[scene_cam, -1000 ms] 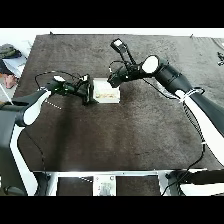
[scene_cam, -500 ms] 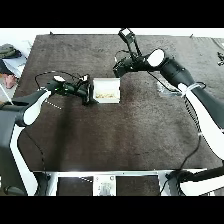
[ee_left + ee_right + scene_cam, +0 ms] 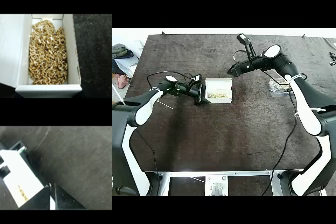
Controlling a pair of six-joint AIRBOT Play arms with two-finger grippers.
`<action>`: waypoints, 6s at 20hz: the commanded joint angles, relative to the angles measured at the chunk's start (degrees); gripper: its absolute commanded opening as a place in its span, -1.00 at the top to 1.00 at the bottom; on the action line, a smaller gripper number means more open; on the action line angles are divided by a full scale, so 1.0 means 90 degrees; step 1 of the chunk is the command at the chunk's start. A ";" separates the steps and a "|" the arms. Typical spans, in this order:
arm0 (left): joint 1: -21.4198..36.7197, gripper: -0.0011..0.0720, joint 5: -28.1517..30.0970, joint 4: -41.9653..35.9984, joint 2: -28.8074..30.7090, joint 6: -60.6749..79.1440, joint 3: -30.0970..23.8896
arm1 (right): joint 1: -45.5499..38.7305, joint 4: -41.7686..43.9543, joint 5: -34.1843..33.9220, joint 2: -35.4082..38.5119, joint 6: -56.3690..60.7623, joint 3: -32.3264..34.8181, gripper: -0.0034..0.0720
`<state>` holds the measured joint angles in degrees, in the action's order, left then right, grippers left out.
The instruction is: Fold the box and place the chain.
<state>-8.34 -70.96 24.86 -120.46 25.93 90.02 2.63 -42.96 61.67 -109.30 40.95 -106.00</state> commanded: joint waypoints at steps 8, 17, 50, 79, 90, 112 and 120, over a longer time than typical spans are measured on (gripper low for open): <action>0.0005 -0.14 0.0002 0.0000 0.0005 0.0002 -0.0002 | 0.0308 0.0012 0.1202 -0.0284 -0.1183 -0.0160 0.38; 0.0005 -0.14 0.0002 0.0000 0.0002 0.0002 -0.0002 | 0.0561 -0.0231 0.1435 -0.0194 -0.2106 -0.0160 0.38; 0.0005 -0.14 0.0000 -0.0002 0.0005 0.0002 -0.0002 | 0.1103 -0.1372 0.0874 -0.0318 -0.2407 -0.0151 0.19; 0.0005 -0.14 0.0002 -0.0002 0.0005 0.0002 -0.0002 | 0.1234 -0.1729 0.0828 -0.0231 -0.2096 -0.0153 0.46; 0.0005 -0.14 0.0000 -0.0002 0.0005 0.0002 -0.0002 | 0.1236 -0.1734 0.0527 -0.0068 -0.2093 -0.0148 0.47; 0.0005 -0.14 0.0002 -0.0005 0.0005 0.0002 -0.0002 | 0.1275 -0.1780 0.0503 -0.0121 -0.2072 0.0194 0.47; 0.0005 -0.14 0.0002 -0.0005 0.0005 0.0002 -0.0002 | 0.1360 -0.1773 0.0576 -0.0119 -0.2074 0.0517 0.47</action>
<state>-8.29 -70.98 24.82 -120.46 26.00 90.02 14.50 -58.98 66.17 -110.34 22.28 -102.80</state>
